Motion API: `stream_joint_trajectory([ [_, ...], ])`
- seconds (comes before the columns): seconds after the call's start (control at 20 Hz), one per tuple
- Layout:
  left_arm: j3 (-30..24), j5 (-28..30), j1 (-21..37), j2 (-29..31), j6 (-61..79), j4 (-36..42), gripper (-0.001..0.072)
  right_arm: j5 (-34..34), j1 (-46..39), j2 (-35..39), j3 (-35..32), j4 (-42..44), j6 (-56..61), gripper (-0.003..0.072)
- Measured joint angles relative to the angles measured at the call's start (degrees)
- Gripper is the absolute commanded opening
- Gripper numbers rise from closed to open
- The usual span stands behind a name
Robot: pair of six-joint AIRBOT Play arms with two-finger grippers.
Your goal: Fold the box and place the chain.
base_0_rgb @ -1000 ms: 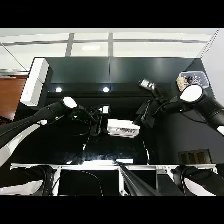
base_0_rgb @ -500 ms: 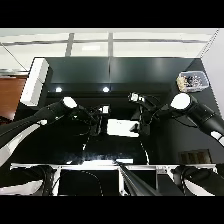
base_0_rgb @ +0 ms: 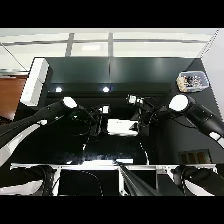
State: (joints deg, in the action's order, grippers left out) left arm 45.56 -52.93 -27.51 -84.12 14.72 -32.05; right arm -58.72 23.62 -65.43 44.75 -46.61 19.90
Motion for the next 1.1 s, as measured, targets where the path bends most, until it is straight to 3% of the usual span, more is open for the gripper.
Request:
stream_joint_trajectory([
  [0.1,0.0,0.0,0.0,0.0,-0.1,0.0,0.0352,0.4,0.0,0.0,0.0,-0.2,0.0,0.0407],
  [0.15,0.0,0.0,0.0,0.0,-0.1,0.0,0.0353,0.5,0.0,0.1,0.0,-0.3,0.0,0.027],
  [1.1,0.0,0.0,0.0,0.0,0.0,0.0,0.0353,1.8,0.1,1.0,-1.6,-0.4,2.6,0.023],
])
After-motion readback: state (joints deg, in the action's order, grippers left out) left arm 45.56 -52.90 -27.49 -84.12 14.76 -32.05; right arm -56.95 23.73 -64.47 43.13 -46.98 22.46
